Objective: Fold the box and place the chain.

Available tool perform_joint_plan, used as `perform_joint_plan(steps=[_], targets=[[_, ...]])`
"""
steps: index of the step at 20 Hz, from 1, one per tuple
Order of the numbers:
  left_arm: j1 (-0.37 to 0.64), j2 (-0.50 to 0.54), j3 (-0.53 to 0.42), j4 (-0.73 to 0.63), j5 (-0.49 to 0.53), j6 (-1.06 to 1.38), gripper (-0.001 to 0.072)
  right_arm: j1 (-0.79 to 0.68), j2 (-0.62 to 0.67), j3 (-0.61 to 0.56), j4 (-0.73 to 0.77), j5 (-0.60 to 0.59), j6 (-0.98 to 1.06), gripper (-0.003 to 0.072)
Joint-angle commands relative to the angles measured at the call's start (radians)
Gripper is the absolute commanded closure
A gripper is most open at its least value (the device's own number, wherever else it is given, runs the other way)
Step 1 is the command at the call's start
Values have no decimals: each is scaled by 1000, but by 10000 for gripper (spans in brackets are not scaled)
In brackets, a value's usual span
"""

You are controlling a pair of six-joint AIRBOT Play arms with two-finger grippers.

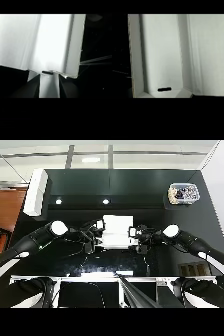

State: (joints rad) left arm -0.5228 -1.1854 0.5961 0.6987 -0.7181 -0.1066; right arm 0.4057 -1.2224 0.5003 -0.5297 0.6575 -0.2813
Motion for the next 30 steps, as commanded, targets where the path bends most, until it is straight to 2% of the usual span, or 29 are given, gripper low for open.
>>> perform_joint_plan(steps=[1,3,5,6,7,9,10,11,12,13,14,16,17,19,20,22,25,27,30], targets=[[-1,-28,0,-119,10,19,436,0,0,-1,1,0,0,208],[-1,-53,0,-200,24,55,435,0,0,-1,1,0,0,208],[-1,-66,0,-215,26,81,446,0,0,-1,1,0,0,208],[-1,-68,0,-210,26,81,505,0,0,-1,1,0,0,208],[-1,-68,0,-209,26,81,532,0,0,-1,1,0,0,208],[-1,-68,0,-210,26,81,526,0,0,-1,1,0,0,208],[-1,-68,0,-210,26,81,485,0,0,-1,1,0,0,208],[-1,-68,0,-209,27,81,327,0,0,-1,1,0,0,208],[-1,-68,0,-209,26,81,293,0,0,-1,1,0,0,208],[-1,-68,0,-206,27,80,424,0,0,-1,1,0,0,208],[-1,-68,0,-206,28,80,439,0,0,-1,1,0,0,208],[-1,-67,0,-209,27,77,281,0,0,-1,1,0,0,208],[1,-64,0,-195,27,77,287,0,0,-1,1,0,0,208],[12,-22,23,-40,19,-29,590,0,0,-1,1,0,0,208],[29,19,43,55,6,-164,684,0,0,-1,1,0,0,208],[85,127,75,220,-61,-325,682,0,0,-1,1,-2,0,208],[217,281,74,315,-93,-581,682,0,0,-1,2,0,1,208],[332,314,74,318,-167,-919,682,0,0,-1,2,0,1,208],[476,278,32,308,-343,-1197,682,2,0,-1,2,0,0,208]])
